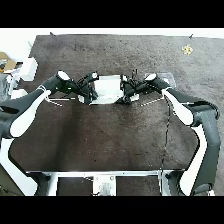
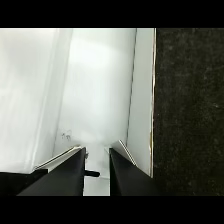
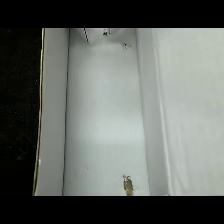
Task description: Fold the box and place the chain.
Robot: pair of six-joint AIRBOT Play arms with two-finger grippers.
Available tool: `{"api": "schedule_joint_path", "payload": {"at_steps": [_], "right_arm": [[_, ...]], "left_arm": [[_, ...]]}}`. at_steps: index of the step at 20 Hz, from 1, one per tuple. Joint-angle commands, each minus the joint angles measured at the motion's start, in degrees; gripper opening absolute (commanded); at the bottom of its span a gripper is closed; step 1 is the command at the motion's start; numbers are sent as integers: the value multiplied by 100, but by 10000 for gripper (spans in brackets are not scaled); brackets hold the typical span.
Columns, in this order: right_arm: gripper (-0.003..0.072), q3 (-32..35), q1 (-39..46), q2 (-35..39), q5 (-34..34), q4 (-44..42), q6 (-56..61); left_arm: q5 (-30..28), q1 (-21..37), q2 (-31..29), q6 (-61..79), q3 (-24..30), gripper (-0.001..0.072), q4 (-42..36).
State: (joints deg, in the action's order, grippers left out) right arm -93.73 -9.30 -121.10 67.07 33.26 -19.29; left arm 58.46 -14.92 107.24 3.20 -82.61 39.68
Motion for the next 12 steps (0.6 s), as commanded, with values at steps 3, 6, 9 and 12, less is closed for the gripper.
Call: {"api": "schedule_joint_path", "payload": {"at_steps": [3,6,9,12], "right_arm": [[447,0,-4,0,0,-2,2],[447,0,-2,0,0,-2,2],[448,0,-4,0,0,-2,2],[447,0,-4,0,0,-2,2]], "left_arm": [[74,-4,90,52,0,289,-125],[50,-4,162,184,0,374,-293],[50,-4,177,184,0,375,-393],[94,-4,177,179,0,663,-396]]}}
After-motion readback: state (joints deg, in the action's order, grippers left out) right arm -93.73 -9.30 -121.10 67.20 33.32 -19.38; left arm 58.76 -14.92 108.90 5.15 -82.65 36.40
